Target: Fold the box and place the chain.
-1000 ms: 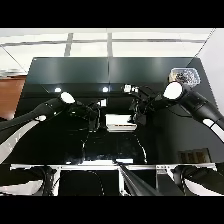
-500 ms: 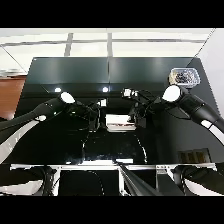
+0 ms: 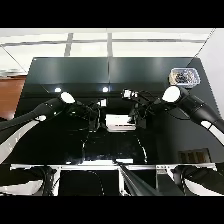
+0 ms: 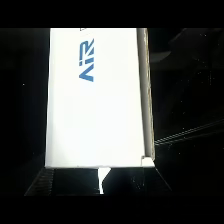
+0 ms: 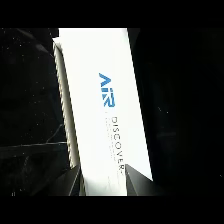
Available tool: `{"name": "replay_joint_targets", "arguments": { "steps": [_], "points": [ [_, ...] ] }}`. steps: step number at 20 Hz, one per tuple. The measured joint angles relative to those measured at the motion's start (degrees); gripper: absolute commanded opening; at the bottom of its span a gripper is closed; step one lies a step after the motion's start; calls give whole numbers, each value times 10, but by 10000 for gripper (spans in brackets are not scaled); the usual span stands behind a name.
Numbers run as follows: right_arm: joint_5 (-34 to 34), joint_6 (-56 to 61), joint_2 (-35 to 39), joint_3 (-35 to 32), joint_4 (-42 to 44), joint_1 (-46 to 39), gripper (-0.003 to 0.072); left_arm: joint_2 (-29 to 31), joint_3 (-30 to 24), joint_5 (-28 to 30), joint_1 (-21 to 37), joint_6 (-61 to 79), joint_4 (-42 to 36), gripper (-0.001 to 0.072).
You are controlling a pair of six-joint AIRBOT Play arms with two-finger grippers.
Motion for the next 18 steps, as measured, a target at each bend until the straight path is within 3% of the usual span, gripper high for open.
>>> {"name": "replay_joint_targets", "arguments": {
  "steps": [7, 10, 18],
  "points": [
    [2, 0, 0, 0, -18, 0, 301, 0, 0, 0, 0, 0, 0, 493],
    [4, 0, 0, 0, -26, 0, 368, 0, 0, 0, 0, 0, 0, 493],
    [13, 2, 0, 0, -40, 0, 367, 0, 0, 0, 0, 0, 1, 493]
  ]
}}
